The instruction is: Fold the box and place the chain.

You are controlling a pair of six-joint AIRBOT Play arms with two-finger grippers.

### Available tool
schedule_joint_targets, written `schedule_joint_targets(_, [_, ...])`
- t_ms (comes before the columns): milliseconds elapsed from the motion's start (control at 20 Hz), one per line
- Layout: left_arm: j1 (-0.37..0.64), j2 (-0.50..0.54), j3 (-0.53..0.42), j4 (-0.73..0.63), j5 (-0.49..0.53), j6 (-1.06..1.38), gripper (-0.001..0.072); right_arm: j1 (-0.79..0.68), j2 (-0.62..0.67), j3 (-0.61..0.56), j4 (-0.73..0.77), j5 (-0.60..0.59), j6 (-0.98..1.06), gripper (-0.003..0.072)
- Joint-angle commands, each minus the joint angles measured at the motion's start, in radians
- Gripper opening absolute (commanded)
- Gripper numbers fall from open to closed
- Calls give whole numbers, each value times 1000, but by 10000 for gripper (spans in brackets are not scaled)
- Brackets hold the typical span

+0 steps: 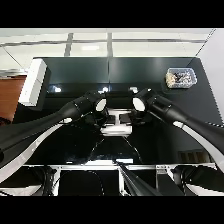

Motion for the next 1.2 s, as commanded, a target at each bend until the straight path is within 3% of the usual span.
schedule_joint_targets(0, [1,-1,0,5,9,-14,28,-31,101,55,-14,96,-146,323])
schedule_joint_targets(150, [1,-1,0,14,10,-23,28,-107,231,80,-161,90,-218,322])
schedule_joint_targets(300, [1,-1,0,18,21,-28,28,-234,263,77,-521,44,-223,322])
schedule_joint_targets(350, [1,-1,0,18,21,-28,28,-292,258,69,-566,-18,-223,322])
schedule_joint_targets(500, [1,-1,0,19,21,-28,28,-510,198,60,-513,-195,-112,326])
schedule_joint_targets(550, [1,-1,0,19,21,-28,28,-581,159,60,-464,-244,-78,547])
schedule_joint_targets(600, [0,-1,0,20,20,-28,28,-645,117,61,-391,-301,-87,714])
schedule_joint_targets(700, [0,-1,0,21,21,-28,28,-763,10,95,-215,-397,-117,712])
schedule_joint_targets(800, [1,-1,0,22,22,-28,28,-834,-116,216,-160,-353,-125,712])
schedule_joint_targets(1000, [0,-1,0,22,21,-28,28,-897,-418,624,-161,-84,-129,712])
schedule_joint_targets(1150, [0,-1,0,22,23,-28,28,-911,-589,856,-161,17,-120,712])
